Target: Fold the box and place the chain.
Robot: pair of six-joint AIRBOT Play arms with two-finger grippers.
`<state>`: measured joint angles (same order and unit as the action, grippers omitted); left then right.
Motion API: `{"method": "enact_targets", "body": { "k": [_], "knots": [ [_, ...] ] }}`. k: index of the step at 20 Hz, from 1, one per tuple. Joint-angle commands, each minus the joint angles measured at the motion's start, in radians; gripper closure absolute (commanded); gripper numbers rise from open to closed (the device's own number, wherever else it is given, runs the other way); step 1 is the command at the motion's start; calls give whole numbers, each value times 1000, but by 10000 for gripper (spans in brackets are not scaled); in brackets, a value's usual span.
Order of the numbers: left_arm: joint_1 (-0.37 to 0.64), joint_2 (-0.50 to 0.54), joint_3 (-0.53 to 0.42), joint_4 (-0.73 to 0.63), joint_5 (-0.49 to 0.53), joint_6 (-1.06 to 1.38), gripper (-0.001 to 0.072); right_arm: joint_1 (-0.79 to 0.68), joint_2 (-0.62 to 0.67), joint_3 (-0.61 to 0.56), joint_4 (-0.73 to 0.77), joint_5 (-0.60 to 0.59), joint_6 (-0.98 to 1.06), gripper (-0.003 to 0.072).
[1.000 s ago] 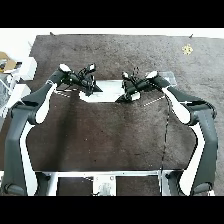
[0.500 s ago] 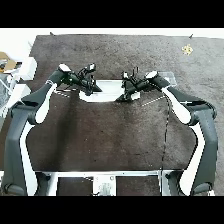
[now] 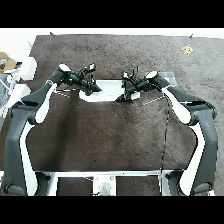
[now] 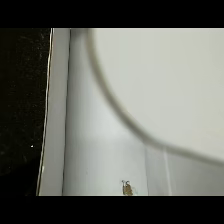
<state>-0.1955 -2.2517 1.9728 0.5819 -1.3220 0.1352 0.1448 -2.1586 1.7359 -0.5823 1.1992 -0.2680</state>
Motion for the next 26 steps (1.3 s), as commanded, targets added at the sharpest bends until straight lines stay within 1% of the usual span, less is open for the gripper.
{"method": "enact_targets", "body": {
  "k": [1, 9, 10, 11, 13, 16, 21, 22, 24, 25, 26],
  "knots": [
    [-1, -1, 0, 1, -2, -3, 697, -1, -1, 1, -1, -2, 0, 302],
    [-1, -1, 0, -14, -7, -7, 693, -1, -1, 1, -1, -2, 0, 302],
    [-1, -1, 0, -25, -6, -7, 483, -1, -1, 1, -1, -2, 0, 302],
    [-1, -1, 0, -42, -7, -8, 393, -1, -1, 1, -1, -2, 0, 302],
    [1, 2, 4, -46, -13, -16, 389, -1, -1, 1, -1, -2, 0, 302],
    [31, 12, 11, -43, -51, -68, 389, -1, -1, 1, -1, -2, 0, 302],
    [138, 82, 12, -56, -151, -195, 388, -1, -1, 1, -1, -2, 0, 302],
    [156, 98, 12, -86, -185, -229, 389, -1, -1, 1, -1, -2, 0, 302],
    [171, 108, 12, -196, -283, -333, 390, -1, -1, 1, -1, -2, 0, 302],
    [165, 107, 11, -233, -326, -391, 410, -1, -1, 1, -1, -2, 0, 302],
    [153, 107, 8, -232, -346, -428, 576, -1, -1, 1, -1, -2, 0, 302]
  ]
}}
